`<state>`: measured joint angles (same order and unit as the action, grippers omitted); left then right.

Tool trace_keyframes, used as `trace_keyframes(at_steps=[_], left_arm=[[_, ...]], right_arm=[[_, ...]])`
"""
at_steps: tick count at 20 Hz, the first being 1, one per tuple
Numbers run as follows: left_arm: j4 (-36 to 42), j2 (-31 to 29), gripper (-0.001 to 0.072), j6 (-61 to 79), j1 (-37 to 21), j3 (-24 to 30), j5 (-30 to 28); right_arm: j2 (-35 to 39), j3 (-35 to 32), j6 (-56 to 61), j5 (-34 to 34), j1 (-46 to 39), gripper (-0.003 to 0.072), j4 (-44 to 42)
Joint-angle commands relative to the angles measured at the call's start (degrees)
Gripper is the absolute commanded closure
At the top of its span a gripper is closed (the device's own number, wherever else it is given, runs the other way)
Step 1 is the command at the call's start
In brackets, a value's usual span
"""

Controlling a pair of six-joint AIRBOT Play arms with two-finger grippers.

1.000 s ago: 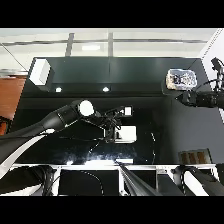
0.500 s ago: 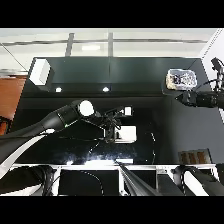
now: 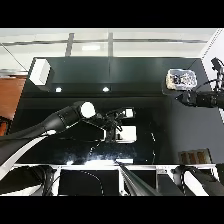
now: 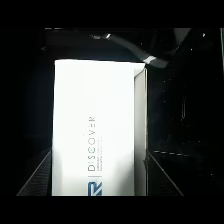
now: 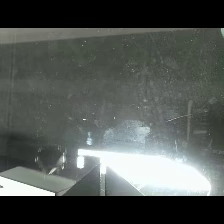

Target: Fold the box and place the chain.

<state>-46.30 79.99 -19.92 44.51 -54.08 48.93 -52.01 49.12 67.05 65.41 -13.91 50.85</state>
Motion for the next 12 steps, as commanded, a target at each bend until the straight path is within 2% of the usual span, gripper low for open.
trace_keyframes(at_steps=[1, 12], left_arm=[[-0.4, 0.1, -0.0001, 0.0, 0.4, 0.0, -0.7], [-1.5, 0.5, 0.0001, 0.0, 0.5, 0.1, -0.7]], right_arm=[[0.0, 0.0, 0.0, 0.1, 0.0, 0.0640, 0.0], [0.0, 0.0, 0.0, 0.1, 0.0, 0.0640, 0.0]])
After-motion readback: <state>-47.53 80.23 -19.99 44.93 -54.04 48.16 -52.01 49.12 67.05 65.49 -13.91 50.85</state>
